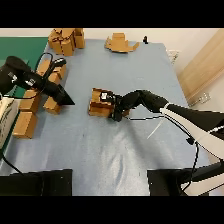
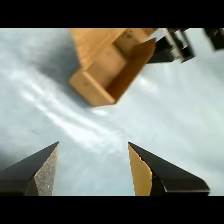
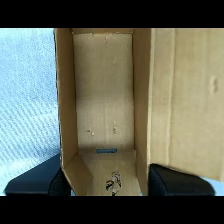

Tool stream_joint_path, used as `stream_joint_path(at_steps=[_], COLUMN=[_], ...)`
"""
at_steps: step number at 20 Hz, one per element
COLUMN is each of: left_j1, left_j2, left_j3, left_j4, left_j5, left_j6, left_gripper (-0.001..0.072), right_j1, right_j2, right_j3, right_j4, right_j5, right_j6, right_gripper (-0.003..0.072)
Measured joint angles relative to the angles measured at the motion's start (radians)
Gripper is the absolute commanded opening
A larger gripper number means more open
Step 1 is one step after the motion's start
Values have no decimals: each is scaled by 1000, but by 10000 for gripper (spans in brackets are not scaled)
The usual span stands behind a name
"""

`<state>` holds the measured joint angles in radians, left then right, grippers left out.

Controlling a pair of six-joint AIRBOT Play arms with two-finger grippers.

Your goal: Fold the box.

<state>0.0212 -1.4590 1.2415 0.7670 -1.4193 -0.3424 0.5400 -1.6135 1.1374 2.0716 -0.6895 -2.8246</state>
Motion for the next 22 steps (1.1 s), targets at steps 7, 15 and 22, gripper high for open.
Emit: stream_joint_path(at_steps=[7,15,22], left_j1=[-68,-151,-197], left_j2=[-130,-201,-220], left_j3=[-23,-26,-26], left_j4=[-42,-61,-86], left_j5=[78,196,231], left_j6=[600,770,783], left_gripper=[702,702,702], right_j1=[1,2,2], right_j2=[0,0,0], right_j3=[0,0,0], right_j4=[2,5,6], right_j5=[0,-2,-5], right_j6=[0,0,0], right_gripper=[518,518,518])
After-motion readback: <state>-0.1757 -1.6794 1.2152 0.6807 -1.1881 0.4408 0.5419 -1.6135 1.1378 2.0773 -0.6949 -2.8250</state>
